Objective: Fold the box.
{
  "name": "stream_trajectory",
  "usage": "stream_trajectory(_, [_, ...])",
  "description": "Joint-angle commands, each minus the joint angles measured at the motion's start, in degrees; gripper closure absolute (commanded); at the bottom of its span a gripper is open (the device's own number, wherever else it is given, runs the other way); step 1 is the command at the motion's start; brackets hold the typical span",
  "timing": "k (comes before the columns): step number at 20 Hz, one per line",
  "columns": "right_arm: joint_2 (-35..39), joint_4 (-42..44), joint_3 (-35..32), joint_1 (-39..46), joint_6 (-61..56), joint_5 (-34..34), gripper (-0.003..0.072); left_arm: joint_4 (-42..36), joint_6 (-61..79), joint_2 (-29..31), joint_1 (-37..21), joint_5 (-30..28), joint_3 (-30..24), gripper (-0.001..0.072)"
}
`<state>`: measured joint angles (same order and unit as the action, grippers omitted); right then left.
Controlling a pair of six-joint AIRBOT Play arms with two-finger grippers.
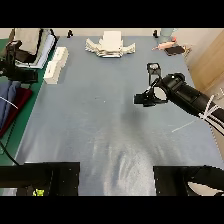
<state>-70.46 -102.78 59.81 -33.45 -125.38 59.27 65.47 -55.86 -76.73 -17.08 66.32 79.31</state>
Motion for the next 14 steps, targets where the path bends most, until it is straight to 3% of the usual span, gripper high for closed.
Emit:
stream_trajectory(1, [-1.7, 4.7, 0.6, 0.0, 4.3, -1.3, 0.0685, -1.6, -4.9, 7.1, 6.0, 8.2, -0.8, 0.0694])
stream_trajectory(5, [-2.7, 6.9, 2.4, -0.1, 6.1, -3.8, 0.0685, -1.6, -11.8, 13.0, 21.7, 1.0, -10.1, 0.0695])
stream_trajectory(9, [-2.7, 7.1, 2.6, -0.2, 6.1, -3.8, 0.0685, -1.6, -16.8, 14.5, 35.3, -7.5, -20.0, 0.0694])
stream_trajectory(12, [-2.7, 7.1, 2.6, -0.2, 6.1, -3.8, 0.0684, -1.6, -19.3, 14.5, 42.0, -15.0, -22.9, 0.0692])
stream_trajectory(14, [-2.7, 7.1, 2.6, -0.2, 6.1, -3.8, 0.0685, -1.6, -19.2, 14.4, 43.6, -16.6, -23.2, 0.0691])
